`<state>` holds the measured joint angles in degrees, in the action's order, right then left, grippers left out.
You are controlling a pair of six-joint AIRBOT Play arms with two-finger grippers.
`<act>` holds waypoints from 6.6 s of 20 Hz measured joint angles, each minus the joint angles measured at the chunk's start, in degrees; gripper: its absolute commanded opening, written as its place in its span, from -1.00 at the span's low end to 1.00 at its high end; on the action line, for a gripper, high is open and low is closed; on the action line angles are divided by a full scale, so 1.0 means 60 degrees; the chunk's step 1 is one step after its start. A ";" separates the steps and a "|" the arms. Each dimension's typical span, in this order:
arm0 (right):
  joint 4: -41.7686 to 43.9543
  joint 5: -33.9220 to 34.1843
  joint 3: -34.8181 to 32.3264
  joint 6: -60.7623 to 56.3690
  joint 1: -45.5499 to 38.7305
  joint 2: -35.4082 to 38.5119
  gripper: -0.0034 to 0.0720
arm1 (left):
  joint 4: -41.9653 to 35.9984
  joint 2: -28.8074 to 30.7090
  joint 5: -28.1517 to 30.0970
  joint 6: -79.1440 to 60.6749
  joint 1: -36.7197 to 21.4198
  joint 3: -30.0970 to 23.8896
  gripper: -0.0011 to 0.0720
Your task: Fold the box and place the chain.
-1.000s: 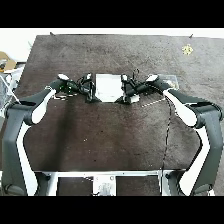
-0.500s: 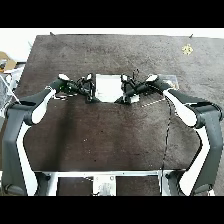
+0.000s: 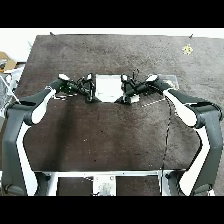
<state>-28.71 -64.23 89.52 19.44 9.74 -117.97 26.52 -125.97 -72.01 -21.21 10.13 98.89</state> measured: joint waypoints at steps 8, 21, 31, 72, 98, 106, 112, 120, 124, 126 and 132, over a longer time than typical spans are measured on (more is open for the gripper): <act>0.0000 0.0004 0.0000 0.0004 -0.0004 0.0000 0.14 | 0.0018 0.0000 0.0055 0.0015 0.0000 0.0000 0.10; 0.0000 0.0004 0.0000 0.0004 -0.0004 0.0000 0.14 | 0.0004 0.0000 0.0087 0.0033 0.0000 0.0000 0.10; 0.0000 0.0004 0.0000 0.0004 -0.0004 0.0000 0.14 | -0.0004 0.0000 0.0102 0.0036 0.0000 0.0000 0.10; 0.0623 0.1453 -0.0011 -0.3905 -0.0087 0.1854 -0.91 | 0.0000 -0.0004 0.0113 0.0040 -0.0004 0.0000 0.10; -0.2769 0.0827 -0.0051 -0.4200 -0.0004 0.3279 0.58 | 0.0004 -0.0004 0.0106 0.0036 -0.0004 0.0000 0.10; -0.4779 0.0718 -0.0539 -0.3690 0.0204 0.2528 0.59 | 0.0000 -0.0004 0.0106 0.0036 -0.0004 0.0000 0.10; -0.4193 0.0874 -0.0586 -0.3238 0.0222 0.2178 0.24 | 0.0000 -0.0004 0.0106 0.0036 -0.0007 0.0000 0.10; -0.3060 0.0885 -0.0590 -0.2863 0.0237 0.1770 -0.42 | 0.0000 -0.0004 0.0106 0.0036 -0.0007 0.0000 0.10; -0.2138 0.0863 -0.0590 -0.2557 0.0251 0.1530 -0.42 | 0.0004 -0.0004 0.0106 0.0033 -0.0011 0.0000 0.10; -0.1847 0.0900 -0.0590 -0.2473 0.0306 0.1461 -0.42 | 0.0011 -0.0004 0.0102 0.0025 -0.0015 0.0000 0.10; -0.1581 0.1355 -0.0590 -0.2353 0.0550 0.1384 -0.16 | 0.0007 -0.0004 0.0106 0.0029 -0.0015 0.0000 0.10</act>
<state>-38.20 -56.10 85.97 5.32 13.04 -109.67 26.57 -125.99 -71.37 -21.04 10.04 98.89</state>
